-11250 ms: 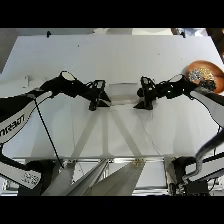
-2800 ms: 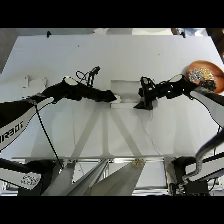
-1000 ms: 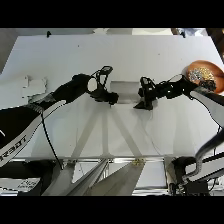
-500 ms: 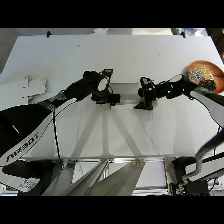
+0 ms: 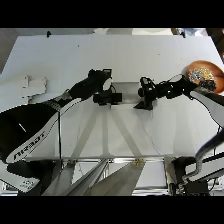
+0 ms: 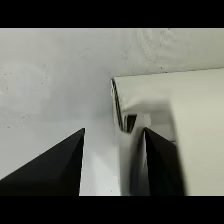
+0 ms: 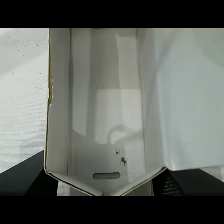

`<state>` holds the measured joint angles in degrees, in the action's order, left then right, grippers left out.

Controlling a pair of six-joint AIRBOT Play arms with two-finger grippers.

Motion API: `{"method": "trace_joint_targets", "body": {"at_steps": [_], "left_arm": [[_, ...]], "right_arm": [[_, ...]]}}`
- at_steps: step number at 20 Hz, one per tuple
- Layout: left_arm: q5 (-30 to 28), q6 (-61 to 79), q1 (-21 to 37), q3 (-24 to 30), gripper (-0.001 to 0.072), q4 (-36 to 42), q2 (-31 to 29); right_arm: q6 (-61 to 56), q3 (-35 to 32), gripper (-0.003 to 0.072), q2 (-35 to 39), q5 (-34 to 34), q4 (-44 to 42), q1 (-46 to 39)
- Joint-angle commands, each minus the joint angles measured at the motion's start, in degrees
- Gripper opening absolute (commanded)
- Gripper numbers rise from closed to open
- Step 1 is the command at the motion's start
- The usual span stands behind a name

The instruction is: Fold the box and place the chain.

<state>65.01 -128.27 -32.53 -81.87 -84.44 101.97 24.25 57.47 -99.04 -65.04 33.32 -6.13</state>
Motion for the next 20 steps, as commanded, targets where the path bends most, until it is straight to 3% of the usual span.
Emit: {"method": "trace_joint_targets", "body": {"at_steps": [1,2,4,10,12,13,15,16,20], "left_arm": [[0.8,-0.8,-1.4,-0.1,0.0390,0.2,1.9],[0.8,-0.8,-1.5,-0.1,0.0315,0.2,2.2],[0.6,-0.7,-1.5,-0.2,0.0039,0.4,2.2],[0.5,-0.7,-1.4,-1.2,0.0016,0.1,2.1],[1.3,-0.5,-1.3,-1.2,0.0045,0.1,2.0],[1.7,-0.5,-1.2,-1.2,0.0113,0.1,1.8],[2.2,-0.5,-0.8,-1.2,0.0421,0.8,0.9],[2.3,-0.5,-0.5,-1.2,0.0450,1.4,0.3],[4.4,4.3,1.1,-1.2,0.0450,1.7,-3.4]], "right_arm": [[0.0,0.0,0.0516,0.0,0.1,-0.2,0.0],[0.0,0.0,0.0516,0.0,0.1,-0.2,0.0],[0.0,0.0,0.0516,0.0,0.1,-0.2,0.0],[0.0,0.0,0.0516,0.0,0.1,-0.2,0.0],[0.0,0.0,0.0516,0.0,0.1,-0.2,0.0],[0.0,0.0,0.0516,0.0,0.1,-0.2,0.0],[0.0,0.0,0.0516,0.0,0.1,-0.2,0.0],[0.0,0.0,0.0516,0.0,0.0,-0.2,0.0],[0.0,0.0,0.0516,0.0,0.0,-0.2,0.0]]}}
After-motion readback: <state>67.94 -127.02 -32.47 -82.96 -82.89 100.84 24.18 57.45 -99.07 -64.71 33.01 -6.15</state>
